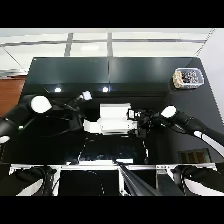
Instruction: Fold the box and place the chain.
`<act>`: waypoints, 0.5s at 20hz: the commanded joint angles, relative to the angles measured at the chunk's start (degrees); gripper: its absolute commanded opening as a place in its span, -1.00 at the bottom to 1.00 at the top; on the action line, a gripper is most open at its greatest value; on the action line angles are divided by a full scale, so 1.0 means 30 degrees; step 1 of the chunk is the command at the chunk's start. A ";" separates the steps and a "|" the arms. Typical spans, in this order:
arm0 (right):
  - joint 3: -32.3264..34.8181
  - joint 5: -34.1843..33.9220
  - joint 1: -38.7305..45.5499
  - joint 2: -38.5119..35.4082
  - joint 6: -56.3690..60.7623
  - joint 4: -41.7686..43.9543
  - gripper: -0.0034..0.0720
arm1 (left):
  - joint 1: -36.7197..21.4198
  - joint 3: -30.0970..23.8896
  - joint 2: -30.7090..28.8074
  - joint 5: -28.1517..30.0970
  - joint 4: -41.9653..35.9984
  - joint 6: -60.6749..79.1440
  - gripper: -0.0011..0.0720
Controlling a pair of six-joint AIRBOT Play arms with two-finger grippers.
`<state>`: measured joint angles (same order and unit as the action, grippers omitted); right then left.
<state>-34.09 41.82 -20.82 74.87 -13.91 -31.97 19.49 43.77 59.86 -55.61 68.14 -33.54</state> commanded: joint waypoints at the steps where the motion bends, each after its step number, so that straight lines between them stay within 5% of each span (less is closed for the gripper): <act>1: 0.0000 0.0029 0.0000 0.0015 -0.0015 -0.0007 -0.32 | -0.2237 -0.0073 -0.0976 -0.1399 0.2616 -0.7293 -0.90; 3: 0.0000 0.0029 0.0000 0.0015 -0.0015 -0.0007 -0.32 | -0.3636 -0.0576 -0.0466 -0.1632 0.2506 -1.4440 -0.89; 5: 0.0000 0.0029 0.0000 0.0015 -0.0015 -0.0007 -0.32 | -0.5319 -0.1479 0.0568 -0.2412 -0.0255 -1.8083 -0.89; 8: 0.0000 0.0029 0.0000 0.0015 -0.0015 -0.0007 -0.32 | -0.7366 -0.3082 0.2798 -0.3519 -0.8495 -1.3282 -0.90; 10: 0.0000 0.0029 0.0000 0.0015 -0.0015 -0.0007 -0.32 | -0.7038 -0.3257 0.4182 -0.3228 -0.9471 -1.2743 -0.90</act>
<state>-34.09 41.87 -20.82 74.87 -13.93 -31.99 0.56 36.14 67.35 -63.72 52.27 -72.95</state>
